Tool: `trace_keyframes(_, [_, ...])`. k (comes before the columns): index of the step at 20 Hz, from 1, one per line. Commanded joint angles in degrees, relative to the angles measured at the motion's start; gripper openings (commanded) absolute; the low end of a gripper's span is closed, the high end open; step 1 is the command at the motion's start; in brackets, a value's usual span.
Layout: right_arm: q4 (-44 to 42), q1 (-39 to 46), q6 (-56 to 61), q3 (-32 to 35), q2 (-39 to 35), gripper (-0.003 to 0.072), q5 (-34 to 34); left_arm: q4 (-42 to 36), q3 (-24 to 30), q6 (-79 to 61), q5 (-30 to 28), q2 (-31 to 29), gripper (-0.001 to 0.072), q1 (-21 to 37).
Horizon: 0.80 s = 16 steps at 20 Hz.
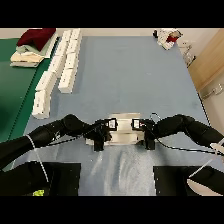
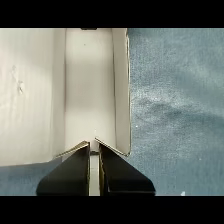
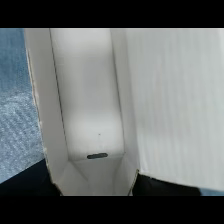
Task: Fold the box.
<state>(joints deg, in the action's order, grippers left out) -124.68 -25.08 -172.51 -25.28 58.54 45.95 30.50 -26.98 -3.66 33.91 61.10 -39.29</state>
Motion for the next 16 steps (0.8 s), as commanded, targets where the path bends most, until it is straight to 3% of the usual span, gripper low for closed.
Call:
trace_keyframes(1, [0.0,0.0,0.0,0.0,0.0,0.0428,0.0,-1.4,0.0,0.0,0.1,0.1,0.0410,0.0])
trace_keyframes(2, [0.0,0.0,0.0,0.0,0.0,0.0428,0.0,-1.4,0.0,0.0,0.1,0.1,0.0601,0.0])
trace_keyframes(8, [0.0,0.0,0.0,0.0,0.0,0.0428,0.0,-1.4,0.0,0.1,0.8,0.1,0.0572,0.0])
trace_keyframes(9, [0.0,0.0,0.0,0.0,0.0,0.0428,0.0,-1.4,0.0,0.5,1.2,0.1,0.0409,0.0])
trace_keyframes(10, [0.0,0.0,0.0,0.0,0.0,0.0428,0.0,-0.8,0.0,0.7,1.4,0.1,0.0167,0.0])
trace_keyframes(11, [0.0,0.0,0.0,0.0,0.0,0.0428,0.0,0.2,0.0,0.9,2.0,0.0,0.0094,0.0])
trace_keyframes(13, [0.0,0.0,0.0,0.0,0.0,0.0428,0.0,4.0,0.0,6.7,2.2,-0.2,0.0093,0.0])
trace_keyframes(14, [0.0,0.0,0.0,0.0,0.0,0.0428,0.0,7.1,0.0,10.7,2.2,-0.5,0.0015,0.1])
trace_keyframes(16, [0.0,0.0,0.0,0.0,0.0,0.0428,0.0,14.7,0.0,22.2,2.3,-2.6,0.0016,0.1])
